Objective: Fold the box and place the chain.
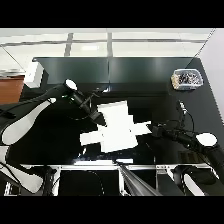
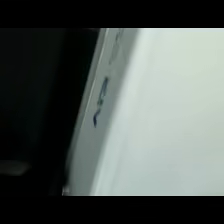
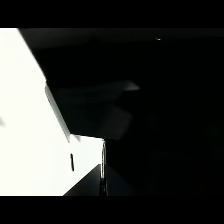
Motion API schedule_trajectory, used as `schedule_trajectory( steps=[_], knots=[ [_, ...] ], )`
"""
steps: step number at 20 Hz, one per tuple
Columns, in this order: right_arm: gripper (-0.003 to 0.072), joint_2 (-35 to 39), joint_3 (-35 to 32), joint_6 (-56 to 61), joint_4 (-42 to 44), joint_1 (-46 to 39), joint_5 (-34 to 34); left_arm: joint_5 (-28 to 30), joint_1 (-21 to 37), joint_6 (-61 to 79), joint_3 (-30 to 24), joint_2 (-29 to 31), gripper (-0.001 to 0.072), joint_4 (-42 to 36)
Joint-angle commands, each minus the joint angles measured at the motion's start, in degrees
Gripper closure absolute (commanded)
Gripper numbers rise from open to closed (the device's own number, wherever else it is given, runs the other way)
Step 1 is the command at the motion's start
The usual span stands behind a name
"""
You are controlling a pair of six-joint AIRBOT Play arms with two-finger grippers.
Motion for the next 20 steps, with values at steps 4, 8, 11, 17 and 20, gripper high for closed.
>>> schedule_trajectory(
  steps=[4, 8, 11, 17, 20],
  knots=[
    [0.0675, 0.0, 0.0, 0.0, -0.1, 0.0, 0.0, 0.6, -0.7, 1.3, 0.0, 0.0, 0.0557, 2.5],
    [0.0580, 0.0, 0.0, -0.1, -0.1, 0.0, 0.2, 1.4, -0.6, 1.6, 0.0, 0.0, 0.0673, 2.5],
    [0.0000, 0.0, 1.7, -0.7, -4.8, 0.0, 0.3, 1.1, -0.5, 1.7, 0.5, 0.0, 0.0685, 2.7],
    [0.0000, 0.0, 19.4, -2.5, -29.8, 0.0, 15.3, 6.0, -0.8, 1.5, -1.6, 9.3, 0.0690, 6.2],
    [0.0000, 0.0, 20.2, -14.3, -28.1, 0.9, 17.3, 23.2, -3.3, 16.0, -11.4, 20.8, 0.0687, 5.8]
  ],
)
